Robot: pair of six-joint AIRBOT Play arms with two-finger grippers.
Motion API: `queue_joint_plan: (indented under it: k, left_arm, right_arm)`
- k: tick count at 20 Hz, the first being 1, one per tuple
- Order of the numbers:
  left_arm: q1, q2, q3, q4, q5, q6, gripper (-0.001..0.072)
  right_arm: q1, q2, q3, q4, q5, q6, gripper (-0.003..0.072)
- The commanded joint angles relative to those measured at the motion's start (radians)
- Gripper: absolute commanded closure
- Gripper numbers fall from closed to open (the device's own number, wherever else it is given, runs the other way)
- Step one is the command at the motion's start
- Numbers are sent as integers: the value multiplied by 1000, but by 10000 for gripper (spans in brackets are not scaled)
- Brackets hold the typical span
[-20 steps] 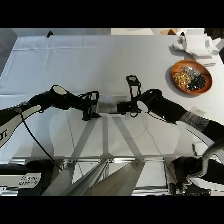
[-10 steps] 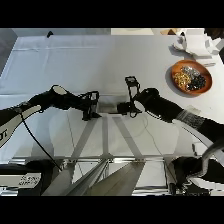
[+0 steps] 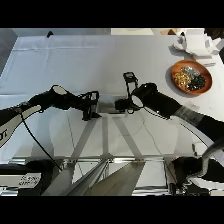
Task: Fold the box and place the chain.
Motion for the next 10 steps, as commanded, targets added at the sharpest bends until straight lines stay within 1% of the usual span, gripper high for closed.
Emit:
queue_joint_plan:
  k: [1, 3, 4, 6, 7, 9, 10]
  left_arm:
    - [-1, 0, 0, 0, 0, 0, 435]
    - [-1, 0, 0, 0, 0, 0, 435]
    - [-1, 0, 0, 0, 0, 0, 435]
    - [-1, 0, 0, 0, 0, 0, 435]
    - [-1, 0, 0, 0, 0, 0, 435]
    - [-1, 0, 0, 0, 0, 0, 435]
    - [0, 0, 0, 0, 0, 0, 435]
  right_arm:
    - [11, -39, 19, -24, 27, 0, 208]
    - [29, -70, 54, -59, 39, 1, 218]
    - [34, -89, 75, -59, 51, 2, 241]
    - [48, -124, 105, -58, 79, 43, 259]
    - [53, -134, 111, -64, 85, 72, 295]
    - [64, -141, 112, -94, 100, 140, 326]
    - [66, -141, 112, -111, 103, 147, 376]
